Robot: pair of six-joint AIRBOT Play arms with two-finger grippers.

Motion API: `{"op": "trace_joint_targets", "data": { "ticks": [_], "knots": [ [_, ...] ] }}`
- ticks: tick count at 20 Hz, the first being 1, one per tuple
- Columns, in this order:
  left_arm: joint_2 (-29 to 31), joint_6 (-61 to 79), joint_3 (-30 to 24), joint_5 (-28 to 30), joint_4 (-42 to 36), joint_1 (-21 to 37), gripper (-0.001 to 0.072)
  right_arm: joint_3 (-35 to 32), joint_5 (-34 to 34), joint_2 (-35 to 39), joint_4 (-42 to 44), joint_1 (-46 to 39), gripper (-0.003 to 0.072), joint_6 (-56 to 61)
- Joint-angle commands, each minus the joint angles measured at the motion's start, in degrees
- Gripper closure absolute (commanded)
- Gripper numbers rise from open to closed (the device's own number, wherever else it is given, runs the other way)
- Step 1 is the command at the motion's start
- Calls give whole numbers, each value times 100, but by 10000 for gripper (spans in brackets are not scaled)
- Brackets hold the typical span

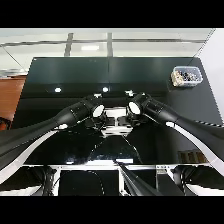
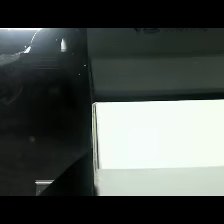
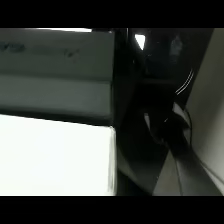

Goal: Fold the box and place the chain.

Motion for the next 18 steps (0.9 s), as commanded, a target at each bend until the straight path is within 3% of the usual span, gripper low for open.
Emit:
{"op": "trace_joint_targets", "data": {
  "ticks": [1, 4, 5, 6, 9, 10, 11, 12, 15, 18],
  "knots": [
    [-2, -13, 2, -13, -13, 2, 680, 4, -20, -7, 103, -52, 318, 46],
    [-2, -13, 2, -13, -13, 2, 680, 4, 79, -7, 111, -94, 325, 44],
    [-2, -13, 2, -15, -13, 0, 680, 7, 79, -7, 116, -103, 533, 44],
    [-2, -13, 2, -17, -15, 0, 680, 4, 79, -7, 111, -103, 674, 42],
    [-2, -13, 2, -17, -11, 2, 680, 15, 101, -4, 120, -142, 668, -120],
    [-2, -13, 2, -15, -11, 2, 679, 17, 149, 17, 133, -184, 615, -116],
    [-2, -13, 2, -11, -13, 2, 680, 17, 205, 61, 136, -243, 400, -116],
    [-2, -15, 2, -11, -13, 2, 680, 17, 267, 131, 129, -308, 300, -138],
    [-2, -13, 2, -15, -9, 2, 680, 20, 455, 608, 138, -503, 300, -605],
    [-2, 7, 2, -17, -2, 2, 680, 20, 560, 1637, 83, -704, 301, -1316]
  ]
}}
